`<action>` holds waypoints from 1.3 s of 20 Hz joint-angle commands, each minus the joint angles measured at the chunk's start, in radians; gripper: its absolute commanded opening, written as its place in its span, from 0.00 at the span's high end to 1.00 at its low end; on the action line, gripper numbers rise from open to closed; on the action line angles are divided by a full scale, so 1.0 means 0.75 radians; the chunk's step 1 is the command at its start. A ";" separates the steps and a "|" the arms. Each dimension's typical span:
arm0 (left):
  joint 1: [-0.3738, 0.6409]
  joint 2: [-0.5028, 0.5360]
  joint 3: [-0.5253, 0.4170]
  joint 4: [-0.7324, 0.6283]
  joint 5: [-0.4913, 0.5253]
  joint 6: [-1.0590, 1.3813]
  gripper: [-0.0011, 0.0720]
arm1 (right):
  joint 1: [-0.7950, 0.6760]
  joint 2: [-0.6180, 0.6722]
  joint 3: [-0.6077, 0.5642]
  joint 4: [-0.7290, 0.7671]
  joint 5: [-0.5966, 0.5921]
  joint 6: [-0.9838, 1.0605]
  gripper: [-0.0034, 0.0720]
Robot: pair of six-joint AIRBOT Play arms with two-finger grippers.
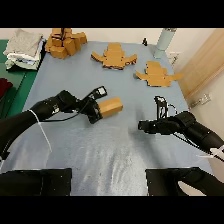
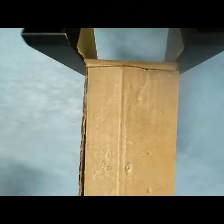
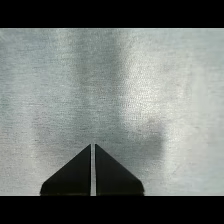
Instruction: Fold the box.
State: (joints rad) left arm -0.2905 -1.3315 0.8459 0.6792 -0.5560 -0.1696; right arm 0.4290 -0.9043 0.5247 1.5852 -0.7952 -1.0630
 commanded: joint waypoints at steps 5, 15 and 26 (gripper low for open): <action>0.472 0.013 0.002 0.003 0.248 -0.089 0.27 | 0.001 -0.001 0.000 0.001 0.001 0.001 0.90; 0.792 -0.279 0.281 0.002 0.451 -0.140 0.27 | 0.001 -0.001 0.000 0.001 0.001 0.001 0.90; 0.855 -0.503 0.519 0.002 0.374 -0.284 0.27 | 0.001 -0.001 0.000 0.001 0.001 0.001 0.90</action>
